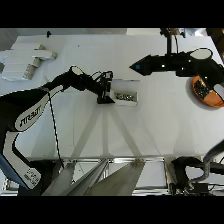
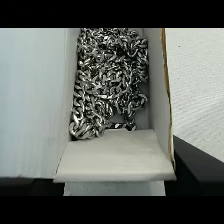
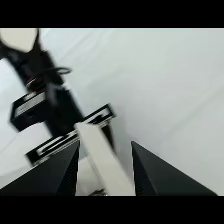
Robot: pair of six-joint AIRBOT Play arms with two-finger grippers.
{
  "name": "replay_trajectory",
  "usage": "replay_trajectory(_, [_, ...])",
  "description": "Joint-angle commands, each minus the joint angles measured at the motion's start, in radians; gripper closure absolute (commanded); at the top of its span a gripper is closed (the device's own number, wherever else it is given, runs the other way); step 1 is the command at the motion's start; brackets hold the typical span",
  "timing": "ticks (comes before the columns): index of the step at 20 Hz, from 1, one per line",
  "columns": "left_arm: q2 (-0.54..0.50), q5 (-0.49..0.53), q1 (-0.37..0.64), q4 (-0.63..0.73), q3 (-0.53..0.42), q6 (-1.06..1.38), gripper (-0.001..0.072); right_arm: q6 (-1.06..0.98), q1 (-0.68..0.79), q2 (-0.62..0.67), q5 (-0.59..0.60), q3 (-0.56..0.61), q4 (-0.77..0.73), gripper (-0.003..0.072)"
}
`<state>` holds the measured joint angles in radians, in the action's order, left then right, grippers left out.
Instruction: Fold the box and place the chain.
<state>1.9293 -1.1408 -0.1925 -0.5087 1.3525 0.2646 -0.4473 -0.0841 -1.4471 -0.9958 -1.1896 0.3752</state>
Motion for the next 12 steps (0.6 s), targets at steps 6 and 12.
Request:
replay_trajectory(6, [0.000, 0.000, 0.001, 0.000, 0.000, 0.000, 0.0355, -0.052, 0.026, -0.216, -0.040, -0.017, 0.069, 0.0333])
replay_trajectory(12, [0.000, 0.000, 0.001, 0.000, 0.000, 0.000, 0.0355, 0.031, -0.023, -0.216, -0.250, -0.018, 0.137, 0.0333])
